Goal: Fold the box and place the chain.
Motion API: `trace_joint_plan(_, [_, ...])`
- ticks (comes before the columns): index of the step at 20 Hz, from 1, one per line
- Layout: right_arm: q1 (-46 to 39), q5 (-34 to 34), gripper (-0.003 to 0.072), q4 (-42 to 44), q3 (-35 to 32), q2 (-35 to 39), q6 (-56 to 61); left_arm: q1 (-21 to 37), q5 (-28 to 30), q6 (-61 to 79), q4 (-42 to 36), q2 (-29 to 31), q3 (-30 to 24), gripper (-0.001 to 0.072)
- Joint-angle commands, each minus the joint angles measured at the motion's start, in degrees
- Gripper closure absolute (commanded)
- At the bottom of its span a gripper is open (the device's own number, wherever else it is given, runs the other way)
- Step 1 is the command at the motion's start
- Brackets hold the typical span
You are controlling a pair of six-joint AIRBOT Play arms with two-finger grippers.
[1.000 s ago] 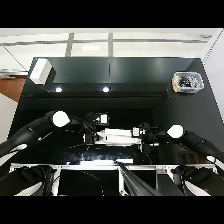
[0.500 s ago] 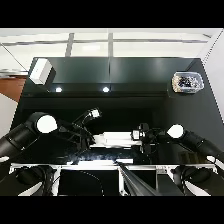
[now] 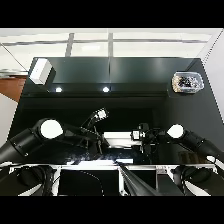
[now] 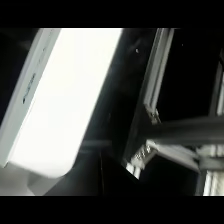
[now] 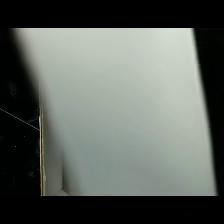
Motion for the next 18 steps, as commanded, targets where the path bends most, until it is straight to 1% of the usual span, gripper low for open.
trace_joint_plan(1, [0.07, 0.0, 0.0367, 0.07, -0.02, -0.04, 0.0, -3.37, 16.81, -0.13, -1.75, -0.07, -2.1, 0.0678])
trace_joint_plan(2, [0.07, -0.02, 0.0367, 0.04, -0.02, -0.04, -0.02, -3.54, 20.52, -0.13, -1.77, -0.15, -2.67, 0.0678])
trace_joint_plan(5, [0.07, -0.04, 0.0367, 0.07, -0.02, -0.04, -0.02, -3.5, 27.61, -0.13, -1.75, -1.4, -3.19, 0.0678])
trace_joint_plan(6, [0.07, -0.04, 0.0367, 0.07, -0.02, -0.04, 0.0, -3.52, 29.73, -0.13, -1.75, -2.29, -3.37, 0.0678])
trace_joint_plan(8, [0.07, -0.07, 0.0367, 0.07, -0.02, -0.04, 0.0, -3.52, 32.06, -0.11, -1.75, -5.51, -3.41, 0.0678])
trace_joint_plan(11, [0.07, -0.09, 0.0366, 0.07, -0.02, -0.04, 0.0, -3.69, 32.48, -0.07, -1.73, -11.63, -3.34, 0.0678])
trace_joint_plan(13, [0.07, -0.09, 0.0367, 0.07, -0.02, -0.04, 0.0, -3.74, 32.59, -0.07, -1.73, -13.62, -3.34, 0.0678])
trace_joint_plan(16, [0.07, -0.11, 0.0367, 0.07, -0.02, -0.04, 0.0, -3.61, 32.79, 0.0, -1.11, -13.11, -2.89, 0.0678])
trace_joint_plan(18, [0.07, -0.11, 0.0366, 0.04, -0.02, -0.04, 0.0, -3.61, 32.76, 0.0, 1.36, -11.32, -2.16, 0.0675])
